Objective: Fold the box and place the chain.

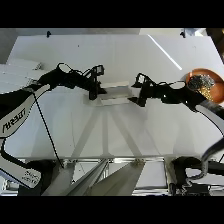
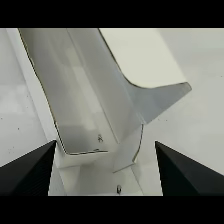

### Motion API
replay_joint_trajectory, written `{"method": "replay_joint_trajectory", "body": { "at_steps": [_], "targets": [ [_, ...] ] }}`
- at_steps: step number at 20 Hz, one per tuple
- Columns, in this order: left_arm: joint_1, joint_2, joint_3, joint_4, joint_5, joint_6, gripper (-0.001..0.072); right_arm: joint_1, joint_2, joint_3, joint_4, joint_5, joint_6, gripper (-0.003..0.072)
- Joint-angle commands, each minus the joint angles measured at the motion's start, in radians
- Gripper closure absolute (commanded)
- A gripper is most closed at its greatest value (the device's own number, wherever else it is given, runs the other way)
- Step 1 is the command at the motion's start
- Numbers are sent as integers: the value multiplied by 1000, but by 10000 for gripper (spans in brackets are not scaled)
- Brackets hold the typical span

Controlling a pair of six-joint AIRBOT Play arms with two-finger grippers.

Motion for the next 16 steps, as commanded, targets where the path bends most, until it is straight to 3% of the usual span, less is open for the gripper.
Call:
{"method": "replay_joint_trajectory", "body": {
  "at_steps": [1,7,11,16],
  "targets": [
    [0,0,0,0,0,0,699,-4,-67,54,1,47,-3,-5],
    [0,0,0,0,0,0,698,-4,-180,153,-16,182,-1,-5],
    [0,0,0,0,0,0,698,-4,-182,154,-117,238,30,-5],
    [0,0,0,0,0,0,698,-3,-182,154,-123,260,31,-5]
  ]
}}
